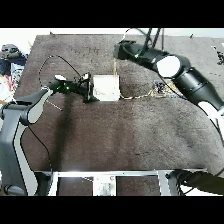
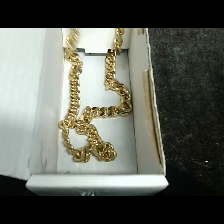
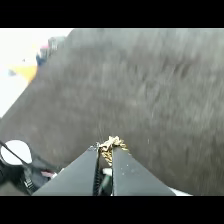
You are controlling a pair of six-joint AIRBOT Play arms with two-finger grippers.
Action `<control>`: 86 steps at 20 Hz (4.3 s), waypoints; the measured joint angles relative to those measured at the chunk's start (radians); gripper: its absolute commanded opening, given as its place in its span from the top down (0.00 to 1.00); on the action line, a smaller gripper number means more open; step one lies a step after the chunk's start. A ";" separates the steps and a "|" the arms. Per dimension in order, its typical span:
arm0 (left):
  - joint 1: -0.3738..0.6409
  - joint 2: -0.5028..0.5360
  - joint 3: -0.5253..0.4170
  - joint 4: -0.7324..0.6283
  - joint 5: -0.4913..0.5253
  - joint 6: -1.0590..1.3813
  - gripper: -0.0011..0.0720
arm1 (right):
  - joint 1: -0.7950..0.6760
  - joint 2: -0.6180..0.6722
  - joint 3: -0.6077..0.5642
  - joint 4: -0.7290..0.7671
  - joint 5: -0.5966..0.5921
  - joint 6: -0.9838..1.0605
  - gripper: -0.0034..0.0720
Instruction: Fold the box and place the chain.
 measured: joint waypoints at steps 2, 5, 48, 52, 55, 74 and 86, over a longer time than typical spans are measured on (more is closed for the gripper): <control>0.000 0.000 0.000 0.000 0.000 0.000 0.70 | 0.018 -0.040 0.003 -0.001 0.034 0.000 0.94; 0.000 0.000 0.000 0.000 0.000 0.000 0.70 | 0.031 -0.098 0.005 -0.003 0.088 -0.002 0.94; 0.000 0.000 0.000 0.000 0.000 0.000 0.70 | -0.360 -0.146 -0.322 -0.123 0.260 0.223 0.60; 0.000 0.000 0.000 0.000 0.000 0.000 0.70 | -0.412 -0.185 -0.327 -0.109 0.240 0.256 0.60; 0.000 0.000 0.000 0.000 0.000 0.000 0.70 | -0.423 -0.224 -0.299 -0.103 0.233 0.267 0.60; 0.000 0.000 0.000 0.000 0.000 0.000 0.70 | -0.258 -0.041 -0.187 -0.112 0.222 0.163 0.94; 0.000 0.000 0.000 0.000 0.000 0.000 0.70 | 0.021 0.051 -0.010 -0.113 0.045 0.105 0.94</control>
